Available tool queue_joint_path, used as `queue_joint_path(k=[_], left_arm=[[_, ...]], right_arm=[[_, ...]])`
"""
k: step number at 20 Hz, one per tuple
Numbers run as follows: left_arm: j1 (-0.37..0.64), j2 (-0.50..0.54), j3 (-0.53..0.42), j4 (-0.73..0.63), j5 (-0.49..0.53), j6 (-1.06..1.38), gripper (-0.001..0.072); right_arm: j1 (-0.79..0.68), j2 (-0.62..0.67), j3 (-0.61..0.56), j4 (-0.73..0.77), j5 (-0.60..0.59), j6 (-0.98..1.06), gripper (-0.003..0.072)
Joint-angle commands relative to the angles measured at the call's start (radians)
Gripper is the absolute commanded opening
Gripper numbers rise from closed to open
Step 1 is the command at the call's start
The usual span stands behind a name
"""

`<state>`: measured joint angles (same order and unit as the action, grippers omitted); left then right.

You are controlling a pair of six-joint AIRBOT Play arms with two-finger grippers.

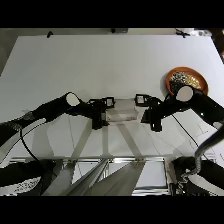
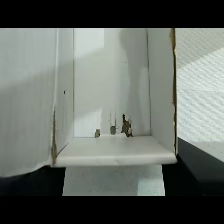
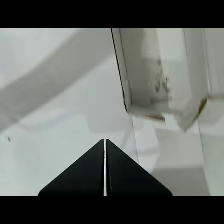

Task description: Fold the box and place the chain.

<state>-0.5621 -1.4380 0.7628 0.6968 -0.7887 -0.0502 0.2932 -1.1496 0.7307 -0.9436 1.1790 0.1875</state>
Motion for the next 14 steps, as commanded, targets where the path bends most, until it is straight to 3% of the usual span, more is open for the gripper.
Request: queue_joint_path(k=[1, 6, 14], left_arm=[[0.000, 0.000, 0.000, 0.000, 0.000, 0.000, 0.0391], [0.000, 0.000, 0.000, 0.000, 0.000, 0.000, 0.0391], [0.000, 0.000, 0.000, 0.000, 0.000, 0.000, 0.0391]], right_arm=[[0.000, 0.000, 0.003, 0.208, -0.090, -0.065, 0.0010], [0.000, -0.020, 0.003, 0.402, -0.338, -0.026, 0.0010], [0.000, -0.178, 0.003, 0.390, -0.421, 0.103, 0.0010]])
